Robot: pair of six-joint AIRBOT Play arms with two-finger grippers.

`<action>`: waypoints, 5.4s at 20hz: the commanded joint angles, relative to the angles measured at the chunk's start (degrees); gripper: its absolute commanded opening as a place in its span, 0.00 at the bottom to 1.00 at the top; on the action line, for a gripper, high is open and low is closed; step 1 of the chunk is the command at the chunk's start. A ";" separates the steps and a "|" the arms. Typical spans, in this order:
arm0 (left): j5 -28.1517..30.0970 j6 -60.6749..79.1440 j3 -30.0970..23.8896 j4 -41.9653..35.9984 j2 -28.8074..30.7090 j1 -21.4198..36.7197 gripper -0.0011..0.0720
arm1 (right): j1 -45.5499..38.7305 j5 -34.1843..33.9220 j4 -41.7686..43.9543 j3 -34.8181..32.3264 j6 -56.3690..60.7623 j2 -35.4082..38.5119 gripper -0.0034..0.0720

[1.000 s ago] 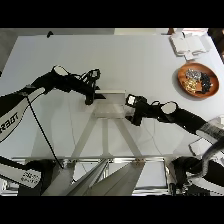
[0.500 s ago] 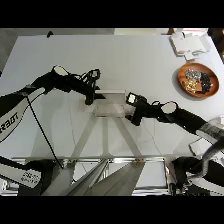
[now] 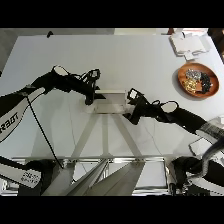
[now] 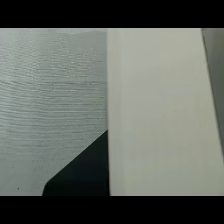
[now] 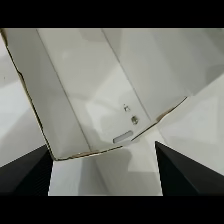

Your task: Fold the box and place the chain.

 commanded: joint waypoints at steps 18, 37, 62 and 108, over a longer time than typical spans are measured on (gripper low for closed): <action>0.00 0.00 -0.02 0.00 -0.04 -0.04 0.03 | -4.42 4.07 -10.03 11.17 -0.07 -5.33 0.97; 0.00 0.00 0.00 0.00 -0.04 -0.04 0.03 | -6.88 19.85 -13.25 18.95 -3.15 -16.13 0.97; 0.00 0.00 0.00 0.00 -0.04 -0.04 0.03 | -6.21 23.26 -11.82 18.95 -7.67 -18.69 0.97; 0.00 0.00 -0.02 0.00 -0.04 -0.04 0.03 | -6.64 24.72 -12.87 18.95 -9.09 -18.69 0.58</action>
